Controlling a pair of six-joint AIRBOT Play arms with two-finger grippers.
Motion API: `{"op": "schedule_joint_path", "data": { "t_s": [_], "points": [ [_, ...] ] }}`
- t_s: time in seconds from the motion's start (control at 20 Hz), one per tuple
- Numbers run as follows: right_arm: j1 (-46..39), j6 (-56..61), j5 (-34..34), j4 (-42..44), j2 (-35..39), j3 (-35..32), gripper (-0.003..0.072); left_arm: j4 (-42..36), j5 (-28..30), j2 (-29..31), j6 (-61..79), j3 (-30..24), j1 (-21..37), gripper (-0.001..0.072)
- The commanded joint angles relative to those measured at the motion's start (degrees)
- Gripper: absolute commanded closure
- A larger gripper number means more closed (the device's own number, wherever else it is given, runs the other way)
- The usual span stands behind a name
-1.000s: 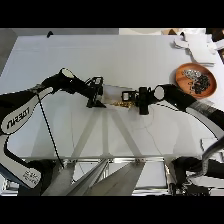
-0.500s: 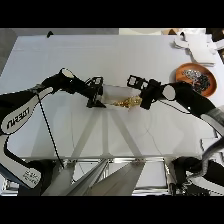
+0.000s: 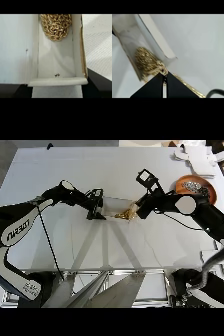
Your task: Fold the box and place the chain.
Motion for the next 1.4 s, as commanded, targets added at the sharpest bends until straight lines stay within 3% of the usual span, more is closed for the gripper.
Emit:
{"op": "schedule_joint_path", "data": {
  "t_s": [0.0,0.3,0.8,0.85,0.95,1.0,1.15,1.25,1.35],
  "points": [
    [3.93,1.07,-4.00,6.40,0.59,0.07,0.0676,0.00,0.00,0.02,0.02,-0.02,0.02,0.0238],
    [13.49,1.38,-16.85,6.71,-1.62,0.04,0.0676,0.00,0.02,0.02,0.02,-0.02,0.02,0.0238],
    [13.55,11.15,-18.38,6.23,-12.20,0.04,0.0670,0.00,0.00,0.02,0.02,-0.02,0.02,0.0238],
    [13.55,11.61,-18.18,6.29,-12.55,0.04,0.0614,0.00,0.00,0.02,0.02,-0.02,0.02,0.0238],
    [13.55,11.72,-17.92,6.23,-11.82,0.07,0.0316,0.00,0.00,0.02,0.02,-0.02,0.02,0.0238],
    [13.55,11.34,-18.10,6.16,-10.86,0.07,0.0281,0.00,0.00,0.02,0.02,-0.02,0.02,0.0238],
    [13.55,10.88,-16.57,-0.92,-6.58,0.07,0.0281,0.00,0.00,0.02,0.02,-0.02,0.02,0.0238],
    [12.59,10.34,-11.78,-8.52,-3.52,0.07,0.0281,0.00,0.00,0.02,0.02,-0.02,0.02,0.0238],
    [8.79,2.29,-3.63,-8.15,-1.01,0.04,0.0282,0.00,0.00,0.02,0.02,-0.02,0.02,0.0238]
  ]
}}
